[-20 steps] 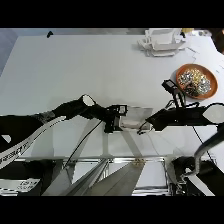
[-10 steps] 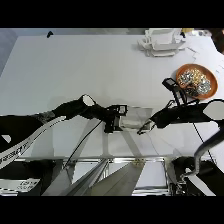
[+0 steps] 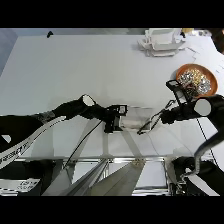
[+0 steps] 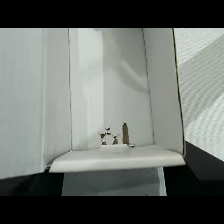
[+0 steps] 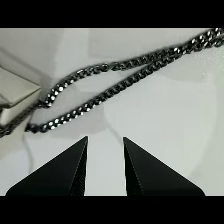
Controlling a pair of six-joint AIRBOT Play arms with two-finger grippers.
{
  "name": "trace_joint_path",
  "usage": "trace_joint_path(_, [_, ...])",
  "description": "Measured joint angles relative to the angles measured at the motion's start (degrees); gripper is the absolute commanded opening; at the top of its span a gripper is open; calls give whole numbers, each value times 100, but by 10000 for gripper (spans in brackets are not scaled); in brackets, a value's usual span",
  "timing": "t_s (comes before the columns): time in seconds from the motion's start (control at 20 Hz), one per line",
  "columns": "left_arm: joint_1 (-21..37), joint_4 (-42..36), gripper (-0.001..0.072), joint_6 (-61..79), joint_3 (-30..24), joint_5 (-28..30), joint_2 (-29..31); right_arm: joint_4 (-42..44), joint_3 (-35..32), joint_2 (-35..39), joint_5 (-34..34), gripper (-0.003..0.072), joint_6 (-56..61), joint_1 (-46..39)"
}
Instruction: Fold the box and place the chain.
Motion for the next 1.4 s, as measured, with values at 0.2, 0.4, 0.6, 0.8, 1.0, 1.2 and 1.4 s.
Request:
trace_joint_path(0.2, [0, 0, 10, -2, 0, 0, 0, 15, -42, -514, -315, 258, 81, 9])
trace_joint_path(0.4, [0, 0, 10, 0, 0, 0, 0, 39, -52, -933, -599, 218, 114, 39])
trace_joint_path(0.6, [0, 0, 10, -2, 0, 0, 0, 39, -55, -1187, -802, 218, 114, 48])
trace_joint_path(0.8, [0, 2, 10, -2, 0, 0, 0, 35, -52, -1438, -874, 151, 114, 48])
trace_joint_path(1.0, [0, 2, 10, 0, 0, 0, 0, 17, -50, -1530, -861, 18, 120, 50])
trace_joint_path(1.2, [0, 2, 10, 0, 0, 0, 0, 26, -61, -1163, -590, 17, 114, 52])
trace_joint_path(1.4, [0, 2, 10, 0, 0, 0, 0, 44, -59, -149, 107, 18, 59, 50])
